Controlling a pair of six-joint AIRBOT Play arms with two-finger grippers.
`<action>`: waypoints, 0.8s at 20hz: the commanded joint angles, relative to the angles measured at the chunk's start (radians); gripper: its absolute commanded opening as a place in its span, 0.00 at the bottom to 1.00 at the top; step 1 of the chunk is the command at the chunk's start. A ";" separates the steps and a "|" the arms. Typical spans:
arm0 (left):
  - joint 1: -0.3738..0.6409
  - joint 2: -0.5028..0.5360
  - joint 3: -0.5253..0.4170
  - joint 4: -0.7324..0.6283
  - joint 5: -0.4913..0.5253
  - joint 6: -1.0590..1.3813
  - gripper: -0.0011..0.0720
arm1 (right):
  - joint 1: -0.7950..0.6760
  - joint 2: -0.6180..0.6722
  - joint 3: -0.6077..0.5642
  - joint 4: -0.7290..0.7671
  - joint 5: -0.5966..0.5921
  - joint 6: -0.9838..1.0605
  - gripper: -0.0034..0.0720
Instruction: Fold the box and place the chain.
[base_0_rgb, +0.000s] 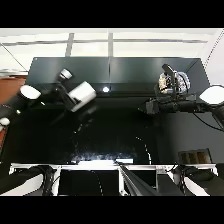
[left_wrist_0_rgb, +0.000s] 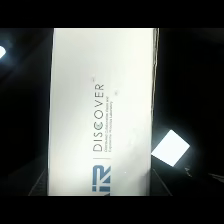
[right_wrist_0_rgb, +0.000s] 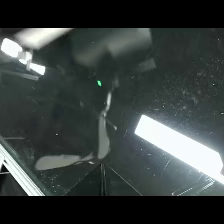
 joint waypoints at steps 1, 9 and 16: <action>0.245 -0.143 0.222 0.163 0.037 -0.286 0.55 | 0.000 0.000 0.000 0.001 0.000 0.013 0.08; 0.425 -0.592 0.757 0.246 0.026 -0.485 0.55 | 0.000 0.000 0.000 0.001 -0.006 0.039 0.08; 0.373 -0.774 0.942 0.269 -0.101 -0.574 0.99 | 0.000 0.000 0.000 0.001 -0.012 0.079 0.08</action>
